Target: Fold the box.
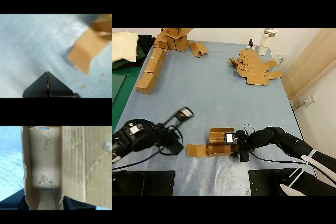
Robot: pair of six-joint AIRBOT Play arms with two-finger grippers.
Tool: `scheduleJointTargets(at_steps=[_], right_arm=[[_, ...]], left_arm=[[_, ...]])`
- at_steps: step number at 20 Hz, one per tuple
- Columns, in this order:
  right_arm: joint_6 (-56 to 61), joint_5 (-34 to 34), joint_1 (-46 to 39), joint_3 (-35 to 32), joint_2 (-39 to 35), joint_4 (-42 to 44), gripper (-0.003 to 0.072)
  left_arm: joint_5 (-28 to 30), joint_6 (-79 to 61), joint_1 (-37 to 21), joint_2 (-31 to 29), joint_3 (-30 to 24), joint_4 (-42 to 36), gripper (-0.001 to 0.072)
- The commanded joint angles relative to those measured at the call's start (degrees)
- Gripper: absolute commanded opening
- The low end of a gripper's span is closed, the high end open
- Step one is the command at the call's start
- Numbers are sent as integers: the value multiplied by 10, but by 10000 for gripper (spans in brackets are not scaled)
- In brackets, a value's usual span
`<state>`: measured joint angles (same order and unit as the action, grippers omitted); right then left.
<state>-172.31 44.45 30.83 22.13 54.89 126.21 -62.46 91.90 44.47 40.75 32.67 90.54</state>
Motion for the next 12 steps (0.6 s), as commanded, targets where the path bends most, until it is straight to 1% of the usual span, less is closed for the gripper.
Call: scheduleJointTargets(at_steps=[1, 2, 3, 4, 6, 7, 9, 10, 12], right_arm=[[0, 0, 0, 0, 0, 0, 473], [0, 0, 0, 0, 0, 0, 473], [0, 0, 0, 0, 0, 0, 473], [0, 0, 0, 0, 0, 0, 473], [0, 0, 0, 0, 0, 0, 473], [0, 0, 0, 0, 0, 0, 473], [0, 0, 0, 0, 0, 0, 473], [0, 0, 0, 0, 0, 0, 473], [0, 0, 0, 0, 0, 0, 473]], left_arm=[[-54, 80, -99, -12, -16, -78, 12], [-50, 40, -130, -7, -23, -135, 13], [-49, 13, -153, -3, -29, -175, 13], [-48, -6, -174, 4, -36, -204, 12], [-39, -29, -195, 21, -50, -254, 12], [-37, -32, -196, 33, -57, -282, 12], [-20, -57, -191, 53, -74, -364, 12], [1, -62, -185, 59, -83, -396, 12], [60, -56, -167, 66, -96, -423, 11]])
